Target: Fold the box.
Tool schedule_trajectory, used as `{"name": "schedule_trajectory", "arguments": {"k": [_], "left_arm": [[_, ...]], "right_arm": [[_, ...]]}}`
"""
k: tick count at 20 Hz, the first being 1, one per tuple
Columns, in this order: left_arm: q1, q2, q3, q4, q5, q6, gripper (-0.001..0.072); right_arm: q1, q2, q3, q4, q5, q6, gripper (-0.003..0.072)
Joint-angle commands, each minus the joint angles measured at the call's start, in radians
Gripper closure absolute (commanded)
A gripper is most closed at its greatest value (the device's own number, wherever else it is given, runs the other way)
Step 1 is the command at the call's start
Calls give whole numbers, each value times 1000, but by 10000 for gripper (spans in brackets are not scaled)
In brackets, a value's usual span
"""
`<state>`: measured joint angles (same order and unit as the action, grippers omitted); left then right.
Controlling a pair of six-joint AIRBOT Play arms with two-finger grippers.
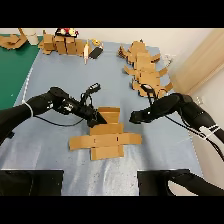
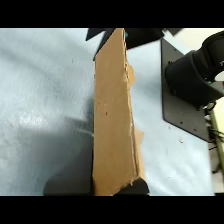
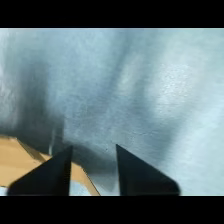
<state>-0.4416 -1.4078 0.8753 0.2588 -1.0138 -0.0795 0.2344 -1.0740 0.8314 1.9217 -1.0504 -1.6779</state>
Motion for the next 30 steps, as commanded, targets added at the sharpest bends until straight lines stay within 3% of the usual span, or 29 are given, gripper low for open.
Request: {"name": "schedule_trajectory", "arguments": {"k": [1, 4, 6, 11, 16, 22, 30], "left_arm": [[-68, 97, -90, -59, 153, 145, 698], [-121, 193, -208, -89, 223, 239, 698], [-163, 245, -269, -87, 292, 304, 699], [-182, 261, -315, -93, 327, 352, 698], [-183, 261, -322, -316, 333, 617, 698], [-260, 261, -355, -315, 390, 690, 698], [-263, 260, -404, -315, 439, 741, 697]], "right_arm": [[-16, 16, 24, -13, -14, 40, 462], [-16, 14, 24, 10, 17, 40, 470], [-16, 14, 24, 24, 49, 40, 670], [-8, 14, 24, 27, 60, 40, 677], [-8, 14, 24, 32, 82, 40, 676], [-8, 13, 23, 52, 93, 40, 676], [-8, 14, 23, 67, 118, 39, 677]]}}
